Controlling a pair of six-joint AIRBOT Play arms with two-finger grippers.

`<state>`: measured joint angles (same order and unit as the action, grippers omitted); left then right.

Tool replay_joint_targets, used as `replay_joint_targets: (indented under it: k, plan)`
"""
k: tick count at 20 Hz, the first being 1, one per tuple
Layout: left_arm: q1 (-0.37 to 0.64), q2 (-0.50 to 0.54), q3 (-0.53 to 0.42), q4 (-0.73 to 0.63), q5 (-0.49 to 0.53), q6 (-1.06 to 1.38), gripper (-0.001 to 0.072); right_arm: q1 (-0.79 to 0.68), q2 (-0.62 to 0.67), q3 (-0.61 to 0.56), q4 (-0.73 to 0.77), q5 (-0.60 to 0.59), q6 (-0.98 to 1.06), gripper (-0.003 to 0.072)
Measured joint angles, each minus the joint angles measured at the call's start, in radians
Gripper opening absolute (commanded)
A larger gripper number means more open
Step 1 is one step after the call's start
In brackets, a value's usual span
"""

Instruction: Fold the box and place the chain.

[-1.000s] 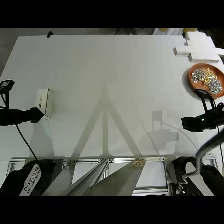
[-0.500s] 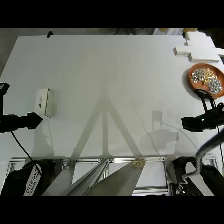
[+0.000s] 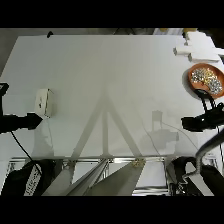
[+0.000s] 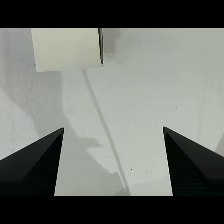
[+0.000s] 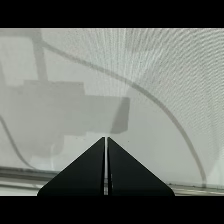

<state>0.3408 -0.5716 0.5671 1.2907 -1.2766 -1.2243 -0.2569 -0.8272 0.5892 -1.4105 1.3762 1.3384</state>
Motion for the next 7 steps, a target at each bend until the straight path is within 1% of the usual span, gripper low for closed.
replay_joint_targets:
  k: [7]
  plan:
    - [0.000, 0.000, 0.000, 0.000, 0.007, 0.000, 0.0689, 0.000, 0.000, 0.000, 0.000, 0.000, 0.000, 0.0016]
